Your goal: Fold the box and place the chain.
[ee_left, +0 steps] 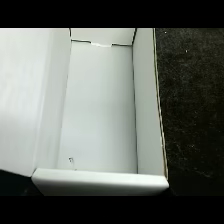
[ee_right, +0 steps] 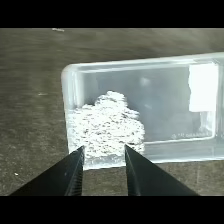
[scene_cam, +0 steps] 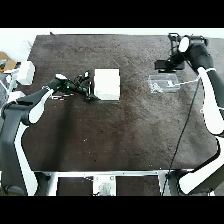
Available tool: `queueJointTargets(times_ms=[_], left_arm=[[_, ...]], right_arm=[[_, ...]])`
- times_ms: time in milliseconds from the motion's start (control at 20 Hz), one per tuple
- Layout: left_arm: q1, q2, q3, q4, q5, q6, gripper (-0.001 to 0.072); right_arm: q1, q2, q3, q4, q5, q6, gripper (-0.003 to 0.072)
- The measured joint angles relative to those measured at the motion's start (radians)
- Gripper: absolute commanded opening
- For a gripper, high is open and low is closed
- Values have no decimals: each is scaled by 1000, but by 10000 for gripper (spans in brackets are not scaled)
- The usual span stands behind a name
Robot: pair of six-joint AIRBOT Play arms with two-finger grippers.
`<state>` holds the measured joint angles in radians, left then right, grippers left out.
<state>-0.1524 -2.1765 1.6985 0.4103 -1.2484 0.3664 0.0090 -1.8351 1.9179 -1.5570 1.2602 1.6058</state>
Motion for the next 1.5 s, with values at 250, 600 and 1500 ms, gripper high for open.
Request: queueJointTargets(times_ms=[250, 600, 1500], left_arm=[[0, 0, 0, 0, 0, 0, 395], [0, 0, 0, 0, 0, 0, 395], [0, 0, 0, 0, 0, 0, 395]], right_arm=[[-42, -66, -1, 62, 13, -42, 294], [-53, -137, -1, 84, 16, -66, 294], [-57, -173, -17, 75, 16, -68, 5]])
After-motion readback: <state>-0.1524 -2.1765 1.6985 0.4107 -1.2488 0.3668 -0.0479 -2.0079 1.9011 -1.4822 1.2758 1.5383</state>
